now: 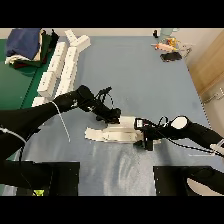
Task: Fold the box.
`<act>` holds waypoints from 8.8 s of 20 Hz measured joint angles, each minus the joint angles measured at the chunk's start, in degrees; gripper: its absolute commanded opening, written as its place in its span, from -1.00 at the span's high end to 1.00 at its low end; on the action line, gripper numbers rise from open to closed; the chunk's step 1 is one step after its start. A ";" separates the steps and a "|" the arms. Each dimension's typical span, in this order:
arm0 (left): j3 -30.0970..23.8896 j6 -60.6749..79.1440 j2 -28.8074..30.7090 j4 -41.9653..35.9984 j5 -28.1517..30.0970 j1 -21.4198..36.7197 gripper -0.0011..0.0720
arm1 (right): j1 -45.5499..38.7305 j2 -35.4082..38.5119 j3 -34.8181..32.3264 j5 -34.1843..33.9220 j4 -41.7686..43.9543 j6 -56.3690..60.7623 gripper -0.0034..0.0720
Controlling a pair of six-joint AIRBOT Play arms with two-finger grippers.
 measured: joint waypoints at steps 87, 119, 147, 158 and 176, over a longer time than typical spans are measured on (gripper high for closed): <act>-25.35 -0.13 35.39 22.23 -7.56 20.90 0.93 | 0.00 0.00 0.00 0.00 -0.02 0.02 -0.43; -32.02 14.99 25.73 2.23 -0.46 19.28 0.93 | 0.00 0.00 0.02 0.00 -0.04 0.02 -0.42; -28.35 11.58 25.66 -3.82 5.90 9.94 -0.32 | 0.00 0.00 0.02 0.00 -0.02 0.02 -0.43; -28.22 12.09 25.53 -6.88 6.69 9.44 -0.31 | 0.00 0.00 0.00 0.00 -0.02 0.02 -0.43; -13.66 -38.88 17.86 36.24 9.20 -12.61 -0.28 | 0.00 0.00 0.02 0.00 -0.02 0.02 -0.43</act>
